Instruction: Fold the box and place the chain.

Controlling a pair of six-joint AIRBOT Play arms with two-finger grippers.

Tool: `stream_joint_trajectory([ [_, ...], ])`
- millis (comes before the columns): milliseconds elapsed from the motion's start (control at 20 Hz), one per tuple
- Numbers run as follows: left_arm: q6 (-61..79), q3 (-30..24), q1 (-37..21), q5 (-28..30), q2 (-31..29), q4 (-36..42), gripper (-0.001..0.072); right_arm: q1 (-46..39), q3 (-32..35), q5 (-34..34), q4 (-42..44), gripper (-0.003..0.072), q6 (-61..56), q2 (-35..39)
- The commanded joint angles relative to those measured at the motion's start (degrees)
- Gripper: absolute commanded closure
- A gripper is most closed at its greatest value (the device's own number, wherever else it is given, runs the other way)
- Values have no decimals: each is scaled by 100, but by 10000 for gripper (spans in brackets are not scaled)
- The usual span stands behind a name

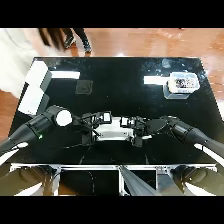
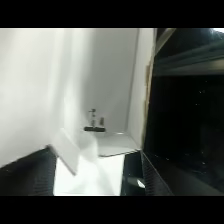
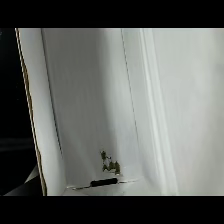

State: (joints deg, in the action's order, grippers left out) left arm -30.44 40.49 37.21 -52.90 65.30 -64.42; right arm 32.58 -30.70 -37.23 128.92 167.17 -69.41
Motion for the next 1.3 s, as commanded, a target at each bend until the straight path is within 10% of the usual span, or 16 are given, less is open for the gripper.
stream_joint_trajectory([
  [0, -157, -127, 48, 72, 7, -179, 100, 4, 0, -2, 0, 331, 0, -4],
  [150, -149, -138, -105, 188, 4, -155, 118, 4, 0, -4, 0, 331, 0, -4],
  [450, 339, -138, -149, 195, 11, 153, 399, 4, 0, -2, 0, 331, 0, -4],
  [1250, 638, -151, -46, 739, 201, 901, 496, 4, 0, -2, 0, 331, 0, -4],
])
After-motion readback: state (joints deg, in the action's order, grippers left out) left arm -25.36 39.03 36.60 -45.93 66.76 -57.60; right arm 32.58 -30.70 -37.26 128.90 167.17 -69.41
